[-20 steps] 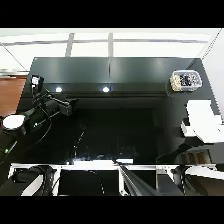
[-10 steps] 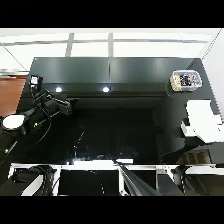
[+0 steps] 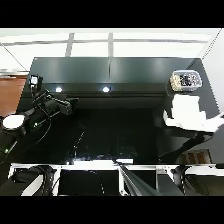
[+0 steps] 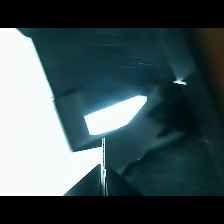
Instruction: Fold the box and place the chain.
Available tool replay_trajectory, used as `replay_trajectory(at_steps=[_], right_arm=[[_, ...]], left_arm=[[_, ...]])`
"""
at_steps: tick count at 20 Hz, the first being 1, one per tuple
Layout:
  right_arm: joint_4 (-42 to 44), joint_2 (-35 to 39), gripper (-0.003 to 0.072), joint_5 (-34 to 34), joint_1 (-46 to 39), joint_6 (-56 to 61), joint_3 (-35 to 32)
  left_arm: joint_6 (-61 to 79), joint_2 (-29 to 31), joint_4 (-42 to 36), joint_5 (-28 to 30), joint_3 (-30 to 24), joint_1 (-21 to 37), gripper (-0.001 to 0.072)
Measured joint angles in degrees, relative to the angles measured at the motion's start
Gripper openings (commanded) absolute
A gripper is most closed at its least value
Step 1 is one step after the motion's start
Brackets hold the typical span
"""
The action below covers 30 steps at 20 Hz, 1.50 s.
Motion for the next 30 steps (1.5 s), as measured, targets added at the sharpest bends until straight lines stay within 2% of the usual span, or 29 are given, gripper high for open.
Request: replay_trajectory(at_steps=[5, 9, 13, 17, 20, 23, 26, 30], right_arm=[[10.38, 8.2, 0.0013, -0.68, 8.37, -3.17, -9.44], [23.3, 19.65, 0.0012, -6.34, 17.22, -7.67, -23.3], [41.79, 33.42, 0.0013, -16.52, 28.76, -13.14, -40.94], [54.31, 42.86, 0.0013, -32.41, 45.0, -15.58, -55.04], [58.58, 45.24, 0.0013, -42.91, 57.61, -16.15, -59.69], [61.13, 46.16, 0.0013, -51.36, 67.82, -16.5, -61.53], [62.29, 46.51, 0.0013, -56.28, 73.68, -16.59, -62.18], [62.79, 46.66, 0.0013, -58.84, 76.61, -16.63, -62.49]], left_arm=[[0.02, 0.0, -0.02, -0.02, 0.0, 0.0, 0.0706], [0.04, 0.0, -0.02, -1.42, 0.0, 0.0, 0.0707], [0.15, -0.02, -0.02, -3.43, 0.0, 0.0, 0.0706], [0.0, -0.33, -2.67, -4.48, 0.02, 0.0, 0.0706], [-3.1, -2.54, -3.82, -4.85, 1.05, 0.0, 0.0708], [-9.4, -8.02, -0.96, -8.59, 4.37, 0.24, 0.0708], [-16.37, -16.48, 4.68, -17.62, 9.81, 1.09, 0.0709], [-22.77, -26.56, 11.61, -31.04, 16.55, 2.78, 0.0708]])
